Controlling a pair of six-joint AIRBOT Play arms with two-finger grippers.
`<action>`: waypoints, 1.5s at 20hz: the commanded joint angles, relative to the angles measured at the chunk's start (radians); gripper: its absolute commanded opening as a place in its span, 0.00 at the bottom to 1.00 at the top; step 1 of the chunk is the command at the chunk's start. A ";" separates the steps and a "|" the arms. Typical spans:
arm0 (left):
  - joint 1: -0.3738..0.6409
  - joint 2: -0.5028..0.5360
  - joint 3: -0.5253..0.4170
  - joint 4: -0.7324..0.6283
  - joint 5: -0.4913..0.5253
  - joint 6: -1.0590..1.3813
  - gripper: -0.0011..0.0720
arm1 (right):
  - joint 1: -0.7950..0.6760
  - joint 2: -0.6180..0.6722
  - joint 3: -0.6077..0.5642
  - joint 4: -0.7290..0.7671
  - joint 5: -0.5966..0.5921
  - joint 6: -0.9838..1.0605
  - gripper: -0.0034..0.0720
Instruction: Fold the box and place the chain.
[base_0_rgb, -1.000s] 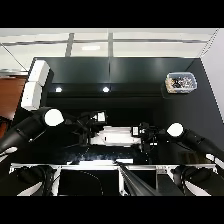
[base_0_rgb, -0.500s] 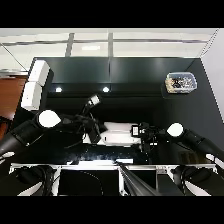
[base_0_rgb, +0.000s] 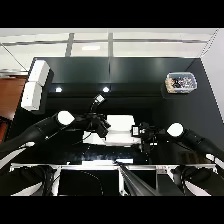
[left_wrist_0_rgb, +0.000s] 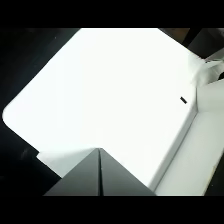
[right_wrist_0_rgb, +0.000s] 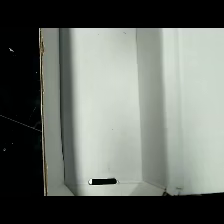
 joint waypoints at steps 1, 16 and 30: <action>-0.011 -0.042 0.000 0.009 0.002 0.016 0.05 | 0.000 0.000 0.000 0.000 0.000 0.000 0.45; 0.261 0.216 0.000 0.393 -0.488 0.117 0.99 | 0.000 0.000 0.000 0.000 0.000 0.000 0.45; -0.012 0.124 -0.126 0.182 -0.120 0.523 0.49 | 0.000 0.000 0.000 0.000 0.000 0.000 0.45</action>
